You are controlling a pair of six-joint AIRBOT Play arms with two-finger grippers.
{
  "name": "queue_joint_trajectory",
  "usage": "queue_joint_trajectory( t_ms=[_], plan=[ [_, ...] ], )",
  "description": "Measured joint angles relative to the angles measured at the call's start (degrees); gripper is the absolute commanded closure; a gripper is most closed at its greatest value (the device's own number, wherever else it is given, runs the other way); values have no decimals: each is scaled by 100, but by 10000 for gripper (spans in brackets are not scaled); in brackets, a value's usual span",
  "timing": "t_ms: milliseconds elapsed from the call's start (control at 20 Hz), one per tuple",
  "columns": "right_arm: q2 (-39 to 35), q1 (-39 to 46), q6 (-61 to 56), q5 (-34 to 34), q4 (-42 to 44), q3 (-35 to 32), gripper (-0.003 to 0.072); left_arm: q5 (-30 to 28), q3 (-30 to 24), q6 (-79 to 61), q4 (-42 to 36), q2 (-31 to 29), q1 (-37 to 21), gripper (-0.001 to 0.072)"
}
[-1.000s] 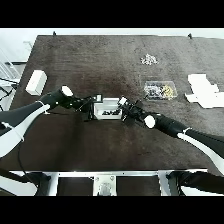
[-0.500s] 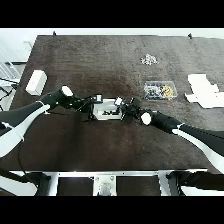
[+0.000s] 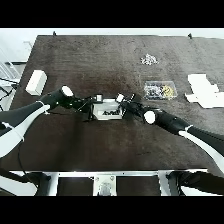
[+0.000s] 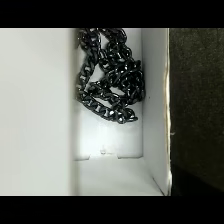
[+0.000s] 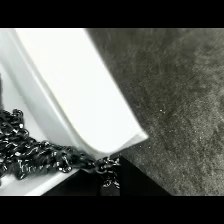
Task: Fold the box and place the chain.
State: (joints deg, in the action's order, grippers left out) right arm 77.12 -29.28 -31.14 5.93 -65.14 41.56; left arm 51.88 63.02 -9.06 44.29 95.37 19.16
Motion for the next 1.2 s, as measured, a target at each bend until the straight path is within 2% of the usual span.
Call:
queue_joint_trajectory(
  t_ms=[550, 850, 1050, 1200],
  plan=[
    [-1062, 122, -234, 1259, -149, -2, 678, -31, 0, 2, 2, 0, 0, 235],
    [-1698, 79, -422, 1711, 28, 9, 680, -35, 0, 2, 4, 0, 0, 235],
    [-1805, -229, -461, 1801, 428, 22, 680, -37, 0, 4, 4, 0, 0, 235],
    [-1674, -452, -472, 1578, 763, 26, 680, -42, -2, 4, 4, 0, 0, 234]
  ],
)
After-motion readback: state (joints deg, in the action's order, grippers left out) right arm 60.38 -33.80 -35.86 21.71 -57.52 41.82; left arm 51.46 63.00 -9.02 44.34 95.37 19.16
